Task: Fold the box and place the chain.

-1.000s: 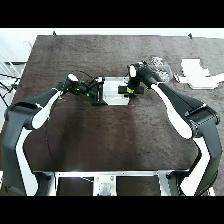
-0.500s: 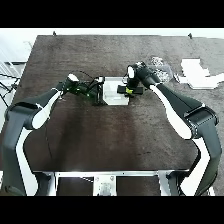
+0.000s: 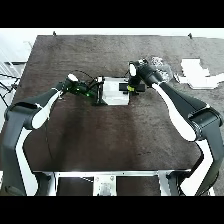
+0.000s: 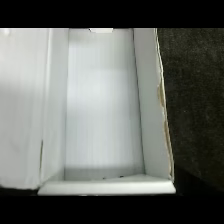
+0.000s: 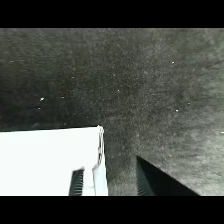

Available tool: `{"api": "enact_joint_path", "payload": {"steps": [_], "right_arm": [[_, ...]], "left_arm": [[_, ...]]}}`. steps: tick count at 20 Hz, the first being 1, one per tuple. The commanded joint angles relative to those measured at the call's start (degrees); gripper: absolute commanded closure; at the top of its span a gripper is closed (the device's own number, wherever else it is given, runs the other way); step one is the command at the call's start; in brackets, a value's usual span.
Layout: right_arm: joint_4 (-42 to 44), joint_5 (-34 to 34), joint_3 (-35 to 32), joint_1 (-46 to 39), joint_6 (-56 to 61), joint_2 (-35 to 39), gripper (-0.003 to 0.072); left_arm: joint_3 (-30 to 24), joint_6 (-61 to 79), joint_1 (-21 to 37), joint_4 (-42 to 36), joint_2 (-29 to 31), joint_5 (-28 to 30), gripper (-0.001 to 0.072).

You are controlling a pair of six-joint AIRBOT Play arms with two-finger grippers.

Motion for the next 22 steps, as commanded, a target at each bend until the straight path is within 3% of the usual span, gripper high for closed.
{"api": "enact_joint_path", "payload": {"steps": [1,6,8,11,14,18,22], "right_arm": [[0.5,0.9,0.0,0.1,-2.3,2.4,0.0252],[-0.1,1.5,0.0,-0.1,-9.0,6.3,0.0251],[-4.1,0.9,0.0,-1.0,-11.5,8.1,0.0252],[-11.5,-2.8,0.0,-5.0,-12.7,9.5,0.0253],[-11.4,-9.3,0.0,-11.8,-14.9,9.1,0.0255],[-3.1,-21.3,0.0,-20.4,-22.7,7.8,0.029],[11.2,-26.7,0.1,-25.4,-34.6,3.7,0.0293]], "left_arm": [[0.0,0.0,0.0,0.0,0.0,0.2,0.0176],[0.0,0.0,0.0,0.0,0.0,0.2,0.0176],[0.0,0.0,0.0,0.0,0.0,0.2,0.0176],[0.0,0.0,0.0,0.0,0.0,0.1,0.0177],[0.0,0.0,0.0,0.0,0.0,0.1,0.0176],[0.0,0.0,0.0,0.0,0.0,0.1,0.0176],[0.0,0.0,0.0,0.0,0.0,0.2,0.0177]]}}
